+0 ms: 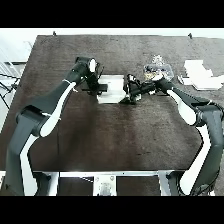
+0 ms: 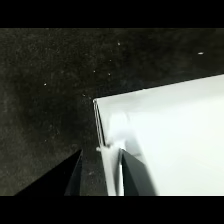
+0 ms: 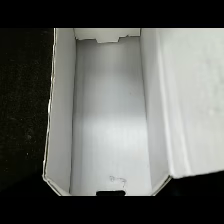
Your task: Fold the box and place the chain.
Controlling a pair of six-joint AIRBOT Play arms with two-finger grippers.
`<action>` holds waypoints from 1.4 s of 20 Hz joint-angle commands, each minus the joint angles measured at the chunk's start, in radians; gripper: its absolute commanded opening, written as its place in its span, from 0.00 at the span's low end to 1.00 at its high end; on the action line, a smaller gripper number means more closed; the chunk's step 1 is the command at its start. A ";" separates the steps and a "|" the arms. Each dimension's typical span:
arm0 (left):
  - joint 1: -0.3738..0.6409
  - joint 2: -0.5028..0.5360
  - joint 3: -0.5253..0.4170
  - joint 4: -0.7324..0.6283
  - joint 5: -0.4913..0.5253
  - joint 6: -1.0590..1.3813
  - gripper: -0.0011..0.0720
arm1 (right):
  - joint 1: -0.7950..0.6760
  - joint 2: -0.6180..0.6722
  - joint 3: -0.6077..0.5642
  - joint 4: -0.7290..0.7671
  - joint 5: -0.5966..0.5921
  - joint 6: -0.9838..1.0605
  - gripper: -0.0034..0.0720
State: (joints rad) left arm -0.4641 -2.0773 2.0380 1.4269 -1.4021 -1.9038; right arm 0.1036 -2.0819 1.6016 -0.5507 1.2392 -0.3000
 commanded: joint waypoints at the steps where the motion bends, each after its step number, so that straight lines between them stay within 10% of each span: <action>1: 0.000 -0.020 0.000 -0.013 0.003 -0.004 0.41 | 0.001 0.000 0.000 0.000 0.000 0.000 0.82; 11: 0.000 -0.052 0.000 -0.051 -0.001 -0.010 0.04 | 0.001 0.000 0.000 0.000 0.000 0.000 0.82; 23: 0.000 -0.026 0.018 -0.043 -0.019 0.002 0.13 | 0.001 0.000 0.000 0.000 0.000 0.000 0.82; 25: 0.001 -0.022 0.020 -0.039 -0.024 0.008 0.33 | 0.001 0.000 0.000 0.000 0.000 0.000 0.82; 28: 0.000 -0.022 0.020 -0.043 -0.030 0.009 0.35 | 0.001 0.000 0.000 0.000 0.000 0.000 0.82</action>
State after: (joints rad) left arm -0.4644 -2.1044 2.0552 1.3880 -1.4361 -1.8977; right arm 0.1032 -2.0819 1.6016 -0.5533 1.2324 -0.3012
